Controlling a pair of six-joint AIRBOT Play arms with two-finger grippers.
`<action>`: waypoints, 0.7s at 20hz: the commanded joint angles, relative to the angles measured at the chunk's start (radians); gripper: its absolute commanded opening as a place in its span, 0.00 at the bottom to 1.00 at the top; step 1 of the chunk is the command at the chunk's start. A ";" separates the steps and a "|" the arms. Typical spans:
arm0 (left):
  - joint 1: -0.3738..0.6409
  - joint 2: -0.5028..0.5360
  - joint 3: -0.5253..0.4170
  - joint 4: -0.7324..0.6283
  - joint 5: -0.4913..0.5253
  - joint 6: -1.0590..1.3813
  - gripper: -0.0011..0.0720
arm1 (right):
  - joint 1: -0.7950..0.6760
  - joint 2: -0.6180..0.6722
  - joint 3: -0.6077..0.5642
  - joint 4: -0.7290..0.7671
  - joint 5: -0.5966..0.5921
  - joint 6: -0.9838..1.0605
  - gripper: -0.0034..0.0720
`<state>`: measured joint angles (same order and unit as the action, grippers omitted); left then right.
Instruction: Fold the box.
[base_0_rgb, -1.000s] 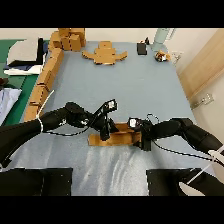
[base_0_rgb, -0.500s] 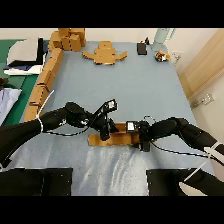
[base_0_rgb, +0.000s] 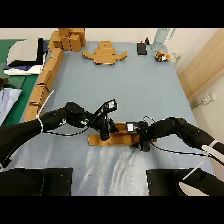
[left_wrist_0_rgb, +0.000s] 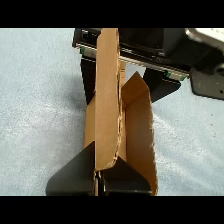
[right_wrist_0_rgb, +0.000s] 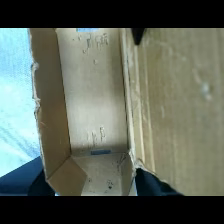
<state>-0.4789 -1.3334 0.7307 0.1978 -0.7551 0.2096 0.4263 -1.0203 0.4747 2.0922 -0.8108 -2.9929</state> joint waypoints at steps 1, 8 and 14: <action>0.000 0.000 0.000 0.000 0.000 0.000 0.03 | 0.001 0.000 0.000 0.000 -0.007 -0.001 0.78; 0.000 0.000 0.000 0.000 0.000 0.000 0.03 | 0.002 -0.001 0.000 0.001 -0.018 -0.001 0.70; 0.000 0.000 0.000 0.000 0.000 0.000 0.03 | 0.004 -0.001 0.000 0.003 -0.017 0.000 0.70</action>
<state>-0.4789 -1.3334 0.7307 0.1978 -0.7559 0.2096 0.4294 -1.0203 0.4751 2.0937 -0.8265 -2.9932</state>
